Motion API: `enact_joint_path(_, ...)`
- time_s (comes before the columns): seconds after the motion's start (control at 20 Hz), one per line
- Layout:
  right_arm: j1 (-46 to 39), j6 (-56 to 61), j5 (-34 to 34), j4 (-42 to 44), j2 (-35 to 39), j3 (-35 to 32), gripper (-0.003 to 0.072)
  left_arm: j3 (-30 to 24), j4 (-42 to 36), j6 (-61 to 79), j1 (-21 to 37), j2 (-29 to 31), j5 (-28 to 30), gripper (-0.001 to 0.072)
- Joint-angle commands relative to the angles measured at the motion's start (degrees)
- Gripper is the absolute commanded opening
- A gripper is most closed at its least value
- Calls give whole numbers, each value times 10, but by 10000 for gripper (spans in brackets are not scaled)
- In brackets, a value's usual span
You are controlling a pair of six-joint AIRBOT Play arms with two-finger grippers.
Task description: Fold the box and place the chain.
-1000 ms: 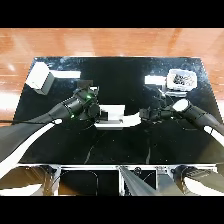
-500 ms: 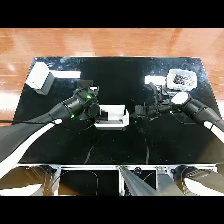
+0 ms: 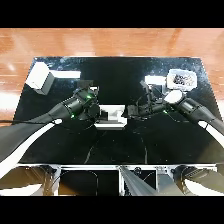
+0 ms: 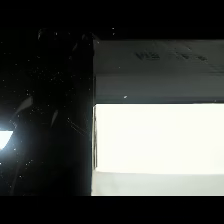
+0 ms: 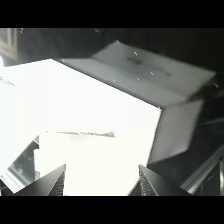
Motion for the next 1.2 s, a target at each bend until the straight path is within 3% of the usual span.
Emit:
enact_joint_path(0.0, 28, 68, -33, -35, -6, 9, 555, 0, 0, 0, 0, 0, 0, 20)
enact_joint_path(0.2, 79, 219, -48, -178, -8, 24, 555, 0, 0, 0, 0, 0, 0, 20)
enact_joint_path(0.5, 145, 307, -45, -233, -57, 108, 544, 0, 0, 1, 0, 0, 1, 20)
enact_joint_path(0.75, 181, 430, -23, -378, -71, 141, 544, 0, 3, 0, 0, 0, 0, 20)
enact_joint_path(1.15, 188, 456, -4, -395, -79, 150, 544, 0, 2, 0, 0, 0, 3, 20)
